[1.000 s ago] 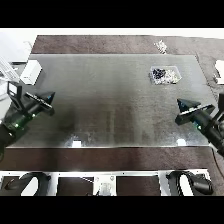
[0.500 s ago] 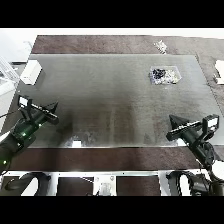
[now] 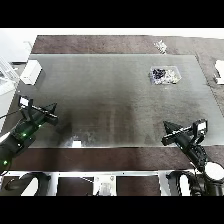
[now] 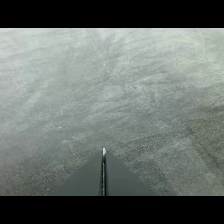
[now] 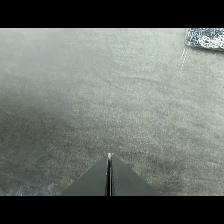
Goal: Fold the box and place the chain.
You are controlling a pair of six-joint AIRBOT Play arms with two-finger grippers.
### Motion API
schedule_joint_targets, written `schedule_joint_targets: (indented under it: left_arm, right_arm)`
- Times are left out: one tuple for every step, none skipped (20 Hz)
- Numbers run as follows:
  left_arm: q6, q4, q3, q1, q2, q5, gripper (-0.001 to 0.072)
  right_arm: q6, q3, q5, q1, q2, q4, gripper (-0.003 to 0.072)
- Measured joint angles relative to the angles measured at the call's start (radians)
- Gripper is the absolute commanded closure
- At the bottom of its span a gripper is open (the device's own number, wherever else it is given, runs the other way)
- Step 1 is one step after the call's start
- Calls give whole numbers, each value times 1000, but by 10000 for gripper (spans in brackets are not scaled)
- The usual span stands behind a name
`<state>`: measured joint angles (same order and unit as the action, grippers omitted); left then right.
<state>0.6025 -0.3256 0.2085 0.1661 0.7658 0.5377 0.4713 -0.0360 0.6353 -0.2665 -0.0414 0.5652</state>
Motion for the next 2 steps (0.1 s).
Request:
schedule_joint_targets:
  left_arm:
    - [0, 0, 0, 0, 0, 0, 688]
    - [0, 0, 0, 0, 0, -2, 688]
  right_arm:
    - [0, -2, 0, 0, 0, 0, 680]
    - [0, -2, 0, 0, 0, 0, 680]
